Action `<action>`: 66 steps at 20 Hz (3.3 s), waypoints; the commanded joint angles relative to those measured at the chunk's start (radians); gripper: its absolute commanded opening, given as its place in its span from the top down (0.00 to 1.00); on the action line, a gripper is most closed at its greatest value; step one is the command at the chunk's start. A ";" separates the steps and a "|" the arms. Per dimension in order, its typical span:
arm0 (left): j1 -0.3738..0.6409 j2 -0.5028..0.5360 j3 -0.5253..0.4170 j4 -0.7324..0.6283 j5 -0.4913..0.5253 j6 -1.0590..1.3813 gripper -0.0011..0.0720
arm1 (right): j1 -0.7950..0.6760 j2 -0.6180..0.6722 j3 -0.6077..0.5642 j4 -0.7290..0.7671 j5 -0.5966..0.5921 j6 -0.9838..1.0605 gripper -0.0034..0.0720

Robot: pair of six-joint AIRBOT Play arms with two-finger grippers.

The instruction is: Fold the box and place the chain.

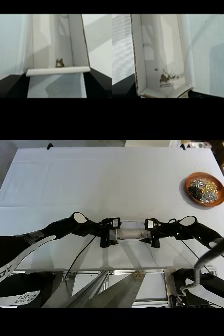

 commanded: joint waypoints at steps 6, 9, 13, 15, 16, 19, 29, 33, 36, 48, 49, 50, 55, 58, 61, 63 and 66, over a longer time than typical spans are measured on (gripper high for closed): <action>-0.014 -0.007 0.000 -0.030 0.034 -0.018 0.28 | 0.000 0.001 0.001 0.000 0.000 0.000 0.56; -0.026 -0.007 0.000 -0.026 0.029 -0.013 0.81 | 0.000 0.001 0.001 0.000 0.000 0.000 0.56; -0.029 -0.006 0.000 -0.027 0.028 -0.016 0.80 | 0.000 0.001 0.001 0.000 0.000 0.000 0.56; -0.029 -0.006 0.000 -0.027 0.028 -0.015 0.80 | 0.000 0.001 0.001 0.000 0.000 0.000 0.56; -0.029 -0.006 0.000 -0.027 0.029 -0.015 0.80 | 0.000 0.001 0.001 0.000 0.000 0.000 0.56; -0.029 -0.006 0.000 -0.027 0.028 -0.016 0.80 | 0.000 0.001 0.001 0.000 0.000 0.000 0.56; -0.029 -0.006 0.000 -0.027 0.028 -0.015 0.80 | 0.000 0.001 0.001 0.001 -0.021 0.000 0.56; -0.029 -0.006 0.000 -0.027 0.028 -0.015 0.80 | 0.000 0.001 0.001 0.003 -0.055 0.001 0.56; -0.029 -0.006 0.000 -0.027 0.028 -0.016 0.80 | 0.000 0.002 0.001 -0.002 -0.047 0.030 0.16; -0.029 -0.006 0.000 -0.030 0.028 -0.015 0.80 | 0.000 0.301 0.001 -0.493 0.110 0.474 0.04; -0.029 -0.006 0.000 -0.030 0.028 -0.016 0.80 | 0.000 0.330 0.001 -0.493 0.144 0.480 0.05; -0.029 -0.006 0.000 -0.030 0.028 -0.015 0.80 | 0.000 0.363 0.001 -0.493 0.180 0.484 0.07; -0.029 -0.006 0.000 -0.030 0.028 -0.015 0.80 | 0.000 0.521 0.001 -0.334 0.262 0.544 0.11; -0.029 -0.006 0.000 -0.030 0.028 -0.016 0.80 | 0.000 0.559 0.001 -0.140 0.261 0.543 0.43; -0.029 -0.006 0.000 -0.030 0.028 -0.016 0.80 | 0.000 0.558 0.001 -0.100 0.261 0.544 0.45; -0.029 -0.006 0.000 -0.029 0.013 -0.019 0.80 | 0.000 0.558 0.001 -0.099 0.256 0.544 0.45; -0.028 0.002 0.000 -0.019 0.018 -0.019 0.82 | 0.000 0.558 0.001 -0.064 0.223 0.543 0.45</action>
